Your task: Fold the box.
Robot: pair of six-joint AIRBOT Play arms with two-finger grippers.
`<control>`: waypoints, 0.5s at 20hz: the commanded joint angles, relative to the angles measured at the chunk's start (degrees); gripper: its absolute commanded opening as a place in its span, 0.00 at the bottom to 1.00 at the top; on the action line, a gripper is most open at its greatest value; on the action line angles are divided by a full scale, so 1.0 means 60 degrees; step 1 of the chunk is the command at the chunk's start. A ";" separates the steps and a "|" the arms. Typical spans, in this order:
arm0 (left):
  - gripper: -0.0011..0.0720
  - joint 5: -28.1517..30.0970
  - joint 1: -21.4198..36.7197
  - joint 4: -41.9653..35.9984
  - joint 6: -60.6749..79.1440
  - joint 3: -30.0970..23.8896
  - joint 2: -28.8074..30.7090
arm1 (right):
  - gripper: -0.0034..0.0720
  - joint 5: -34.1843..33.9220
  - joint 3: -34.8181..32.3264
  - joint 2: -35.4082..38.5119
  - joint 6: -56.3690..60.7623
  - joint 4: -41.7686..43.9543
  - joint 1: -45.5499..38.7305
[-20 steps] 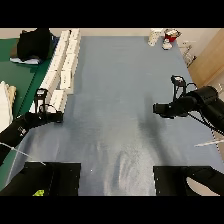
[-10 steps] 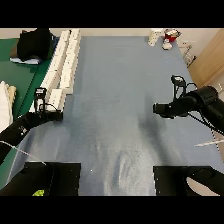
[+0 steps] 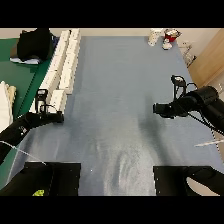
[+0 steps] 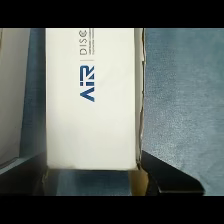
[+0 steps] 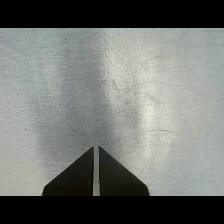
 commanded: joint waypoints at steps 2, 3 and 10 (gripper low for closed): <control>0.87 -0.0222 0.0000 0.0007 0.0022 0.0004 0.0000 | 0.11 0.0004 0.0011 -0.0004 0.0004 0.0004 0.0000; 0.98 -0.0288 0.0000 0.0007 0.0015 0.0004 0.0000 | 0.11 0.0004 0.0011 -0.0004 0.0004 0.0004 0.0000; 0.98 -0.3260 0.0022 0.1086 0.0004 0.0685 0.0583 | 0.11 0.0000 0.0011 -0.0004 0.0004 0.0000 0.0000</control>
